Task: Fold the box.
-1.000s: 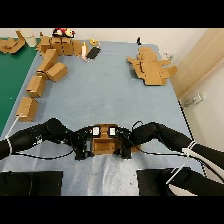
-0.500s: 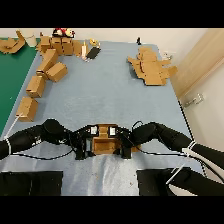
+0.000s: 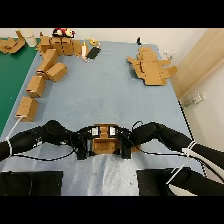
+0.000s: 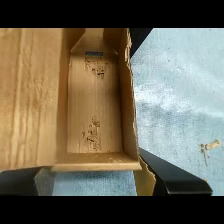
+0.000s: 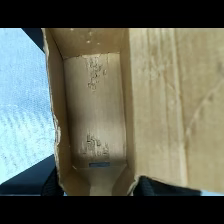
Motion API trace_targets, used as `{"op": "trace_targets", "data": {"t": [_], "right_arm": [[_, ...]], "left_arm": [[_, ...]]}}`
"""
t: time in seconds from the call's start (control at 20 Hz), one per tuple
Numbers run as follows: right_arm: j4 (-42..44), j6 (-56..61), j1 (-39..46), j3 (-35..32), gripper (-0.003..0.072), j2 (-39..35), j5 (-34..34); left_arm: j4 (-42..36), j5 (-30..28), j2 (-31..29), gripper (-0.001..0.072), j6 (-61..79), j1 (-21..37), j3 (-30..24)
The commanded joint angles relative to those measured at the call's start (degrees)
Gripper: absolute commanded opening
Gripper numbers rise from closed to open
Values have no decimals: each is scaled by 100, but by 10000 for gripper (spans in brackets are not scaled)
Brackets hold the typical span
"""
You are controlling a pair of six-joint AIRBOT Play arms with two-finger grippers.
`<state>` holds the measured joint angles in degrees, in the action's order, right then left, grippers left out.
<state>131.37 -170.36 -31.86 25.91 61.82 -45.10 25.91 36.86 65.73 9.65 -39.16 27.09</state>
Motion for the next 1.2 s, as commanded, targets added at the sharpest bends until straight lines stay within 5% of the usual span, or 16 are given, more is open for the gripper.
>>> {"op": "trace_targets", "data": {"t": [0.0, 0.1, 0.15, 0.2, 0.7, 0.75, 0.8, 1.15], "right_arm": [[-2, -4, 2, -2, 446, 0, 0], [-2, -4, 2, -2, 446, 0, 0], [-2, -4, 2, -2, 446, 0, 0], [-2, -4, 2, -2, 446, 0, 0], [-2, -2, 2, -2, 446, 0, 0], [-2, -4, 2, -2, 446, 0, 0], [-2, -4, 2, -2, 447, 0, 0], [-2, -4, 2, -2, 446, 0, 0]], "left_arm": [[68, -50, 2, 676, 0, -15, -79], [92, -59, 2, 622, -2, -15, -111], [92, -70, 0, 455, 0, -15, -109], [90, -70, 0, 422, 0, -15, -109], [83, -66, 0, 452, -4, -15, -109], [79, -50, 0, 662, -4, -15, -109], [46, -52, 0, 720, -7, -15, -107], [-153, -55, 0, 720, -4, -15, -107]]}}
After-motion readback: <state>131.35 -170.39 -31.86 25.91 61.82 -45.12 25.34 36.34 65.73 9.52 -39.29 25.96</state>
